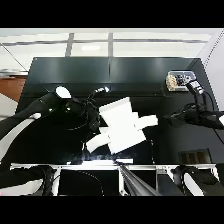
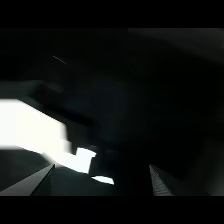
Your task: Fold the box and place the chain.
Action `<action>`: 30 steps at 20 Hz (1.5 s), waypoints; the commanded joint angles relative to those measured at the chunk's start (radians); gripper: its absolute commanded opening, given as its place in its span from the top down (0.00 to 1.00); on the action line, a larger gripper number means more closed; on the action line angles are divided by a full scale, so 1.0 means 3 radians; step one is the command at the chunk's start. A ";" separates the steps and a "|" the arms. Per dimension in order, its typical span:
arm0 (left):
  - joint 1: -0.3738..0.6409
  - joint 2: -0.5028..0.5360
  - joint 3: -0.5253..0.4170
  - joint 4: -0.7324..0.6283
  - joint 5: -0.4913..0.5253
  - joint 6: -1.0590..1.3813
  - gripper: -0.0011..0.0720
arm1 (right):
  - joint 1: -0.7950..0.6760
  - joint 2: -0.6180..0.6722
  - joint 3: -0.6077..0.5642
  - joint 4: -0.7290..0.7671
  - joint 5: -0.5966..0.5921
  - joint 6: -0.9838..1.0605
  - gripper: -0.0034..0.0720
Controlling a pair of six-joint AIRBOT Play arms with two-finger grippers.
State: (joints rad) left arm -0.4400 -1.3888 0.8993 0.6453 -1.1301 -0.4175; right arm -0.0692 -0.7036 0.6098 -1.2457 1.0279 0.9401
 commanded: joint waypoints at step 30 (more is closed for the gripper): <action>-0.0483 -0.0170 0.0005 0.0603 0.0790 0.0772 0.95 | 0.1357 -0.0546 -0.1006 0.1253 -0.0519 -0.3038 0.01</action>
State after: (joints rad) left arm -0.5846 -1.4391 0.9005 0.8253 -0.8932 -0.1860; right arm 0.2768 -0.8276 0.3099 -0.8509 0.8806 0.0433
